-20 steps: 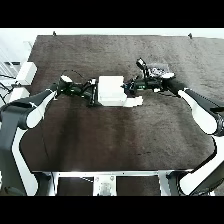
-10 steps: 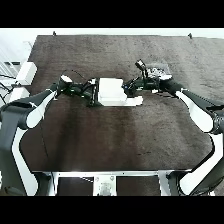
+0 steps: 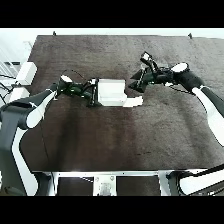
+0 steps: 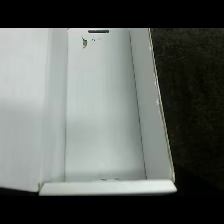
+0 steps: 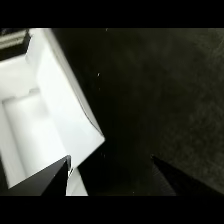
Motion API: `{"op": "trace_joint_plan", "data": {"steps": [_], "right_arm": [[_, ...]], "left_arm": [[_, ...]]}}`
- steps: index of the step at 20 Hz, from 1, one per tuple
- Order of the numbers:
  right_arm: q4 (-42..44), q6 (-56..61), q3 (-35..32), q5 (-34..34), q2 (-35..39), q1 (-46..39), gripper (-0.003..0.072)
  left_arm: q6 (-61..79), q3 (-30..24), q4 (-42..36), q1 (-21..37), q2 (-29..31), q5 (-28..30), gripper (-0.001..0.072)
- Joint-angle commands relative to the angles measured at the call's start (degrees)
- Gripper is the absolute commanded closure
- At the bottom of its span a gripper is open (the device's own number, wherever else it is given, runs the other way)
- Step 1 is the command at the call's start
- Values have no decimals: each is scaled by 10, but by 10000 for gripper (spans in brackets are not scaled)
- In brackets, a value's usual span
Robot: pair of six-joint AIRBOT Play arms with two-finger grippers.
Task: Fold the box and place the chain.
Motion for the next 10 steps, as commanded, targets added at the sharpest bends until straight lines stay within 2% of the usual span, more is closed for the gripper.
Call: {"op": "trace_joint_plan", "data": {"steps": [1, 6, 10], "right_arm": [[-117, -4, -15, 39, 19, 2, 84], [-135, -75, -30, 37, -9, 19, 85], [-136, -78, -30, 28, -35, 40, 86]], "left_arm": [[0, 0, 0, 0, 0, 1, 86], [0, 0, 0, 0, 0, 1, 86], [0, 0, 0, 0, 0, 1, 86]]}}
